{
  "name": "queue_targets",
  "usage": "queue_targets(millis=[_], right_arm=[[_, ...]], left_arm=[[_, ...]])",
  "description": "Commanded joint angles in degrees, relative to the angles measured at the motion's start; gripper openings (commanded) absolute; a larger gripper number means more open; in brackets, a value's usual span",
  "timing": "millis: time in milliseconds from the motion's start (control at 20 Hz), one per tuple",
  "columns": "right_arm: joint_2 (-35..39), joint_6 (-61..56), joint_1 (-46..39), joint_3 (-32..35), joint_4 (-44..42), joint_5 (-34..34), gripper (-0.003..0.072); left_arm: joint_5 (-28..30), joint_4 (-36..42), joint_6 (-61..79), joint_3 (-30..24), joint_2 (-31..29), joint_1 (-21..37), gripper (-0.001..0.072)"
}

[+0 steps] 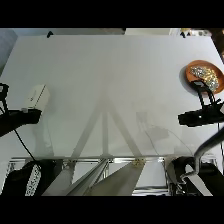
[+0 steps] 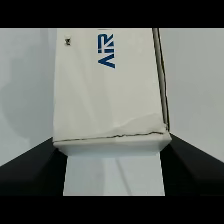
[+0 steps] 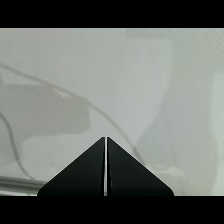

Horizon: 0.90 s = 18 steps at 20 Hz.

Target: Fold the box and place the chain.

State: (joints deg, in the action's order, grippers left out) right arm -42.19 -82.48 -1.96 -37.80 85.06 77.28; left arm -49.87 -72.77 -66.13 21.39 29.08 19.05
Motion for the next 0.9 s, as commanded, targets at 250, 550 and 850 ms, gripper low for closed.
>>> queue_targets(millis=[250,550,850], right_arm=[[0.07,-0.02,-0.02,0.00,0.00,0.00,0.0018],[0.07,-0.02,-0.02,0.00,0.00,0.00,0.0018],[0.07,-0.02,-0.02,0.00,0.00,0.00,0.0018]], left_arm=[[-2.21,-0.79,1.38,-4.42,0.17,2.36,0.0004],[-3.26,-1.46,1.40,-5.75,0.13,2.29,0.0040],[-3.45,-1.77,1.49,-5.73,-1.14,2.27,0.0516]])
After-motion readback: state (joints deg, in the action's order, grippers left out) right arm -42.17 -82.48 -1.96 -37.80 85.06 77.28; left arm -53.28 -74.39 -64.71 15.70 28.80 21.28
